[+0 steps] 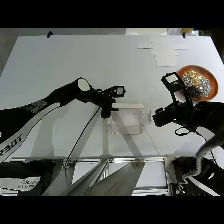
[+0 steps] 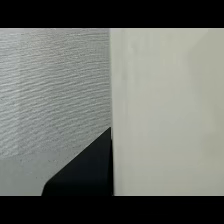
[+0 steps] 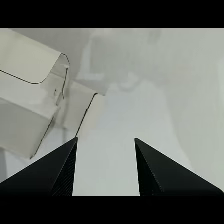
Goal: Fold the box and place the chain.
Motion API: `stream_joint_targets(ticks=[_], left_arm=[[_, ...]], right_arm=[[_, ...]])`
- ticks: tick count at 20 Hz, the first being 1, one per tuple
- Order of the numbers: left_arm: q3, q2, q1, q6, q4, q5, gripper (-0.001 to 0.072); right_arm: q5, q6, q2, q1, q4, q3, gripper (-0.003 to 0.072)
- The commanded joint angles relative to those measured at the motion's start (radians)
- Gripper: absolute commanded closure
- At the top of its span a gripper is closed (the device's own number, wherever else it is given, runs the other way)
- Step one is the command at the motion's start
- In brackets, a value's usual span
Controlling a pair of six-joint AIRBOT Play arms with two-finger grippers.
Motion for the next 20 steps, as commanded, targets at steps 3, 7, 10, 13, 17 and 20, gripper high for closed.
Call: stream_joint_targets(ticks=[3, 7, 10, 13, 17, 20], left_arm=[[0.000, -0.001, 0.000, -0.009, 0.003, 0.005, 0.0706], [0.000, -0.001, 0.000, -0.011, 0.003, 0.005, 0.0706], [0.000, -0.001, 0.000, -0.011, 0.003, 0.005, 0.0705], [0.000, -0.001, 0.000, -0.016, 0.003, 0.010, 0.0706], [0.000, -0.001, 0.000, -0.053, 0.003, 0.043, 0.0705], [0.000, -0.001, 0.000, -0.051, 0.006, 0.042, 0.0702]], right_arm=[[0.000, 0.000, 0.001, 0.000, 0.001, 0.001, 0.0287], [0.000, 0.000, 0.001, 0.000, 0.001, 0.001, 0.0287], [0.000, 0.000, 0.001, 0.000, 0.001, 0.001, 0.0287], [0.000, 0.000, 0.001, 0.000, 0.001, 0.001, 0.0287], [-0.001, 0.000, 0.001, 0.000, 0.001, 0.001, 0.0287], [-0.001, 0.000, 0.001, 0.000, 0.001, 0.001, 0.0287]])
